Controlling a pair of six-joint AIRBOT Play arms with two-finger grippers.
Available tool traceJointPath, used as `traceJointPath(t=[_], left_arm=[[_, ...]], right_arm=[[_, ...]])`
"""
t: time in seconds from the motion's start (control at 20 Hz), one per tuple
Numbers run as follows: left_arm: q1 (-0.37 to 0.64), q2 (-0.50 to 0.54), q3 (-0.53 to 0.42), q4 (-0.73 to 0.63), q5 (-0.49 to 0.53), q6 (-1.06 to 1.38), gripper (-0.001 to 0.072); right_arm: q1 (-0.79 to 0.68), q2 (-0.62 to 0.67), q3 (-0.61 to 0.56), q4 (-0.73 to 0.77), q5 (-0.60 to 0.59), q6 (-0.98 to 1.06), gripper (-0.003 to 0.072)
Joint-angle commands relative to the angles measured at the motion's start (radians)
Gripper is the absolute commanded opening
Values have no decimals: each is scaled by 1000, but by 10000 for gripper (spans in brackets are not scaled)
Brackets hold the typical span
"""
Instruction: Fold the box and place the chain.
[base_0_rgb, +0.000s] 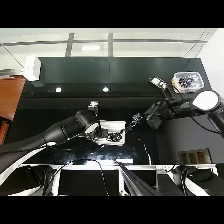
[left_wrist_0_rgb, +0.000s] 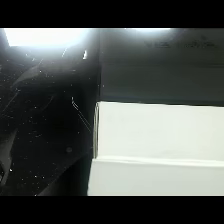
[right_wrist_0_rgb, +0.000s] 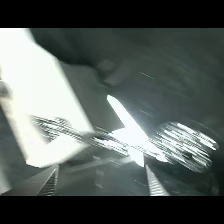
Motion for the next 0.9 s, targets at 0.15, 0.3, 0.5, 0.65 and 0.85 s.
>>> traceJointPath(t=[0.15,0.3,0.5,0.65,0.85], left_arm=[[0,0,0,1,5,0,32],[0,0,0,1,8,0,32],[0,0,0,1,8,0,32],[0,0,0,0,7,0,32],[0,0,0,0,7,0,32]], right_arm=[[-14,-60,-134,-99,-182,-222,705],[20,-109,-139,-79,-238,-412,705],[37,-192,-139,-6,-289,-654,704],[37,-230,-139,52,-298,-742,704],[39,-250,-139,161,-295,-870,704]])
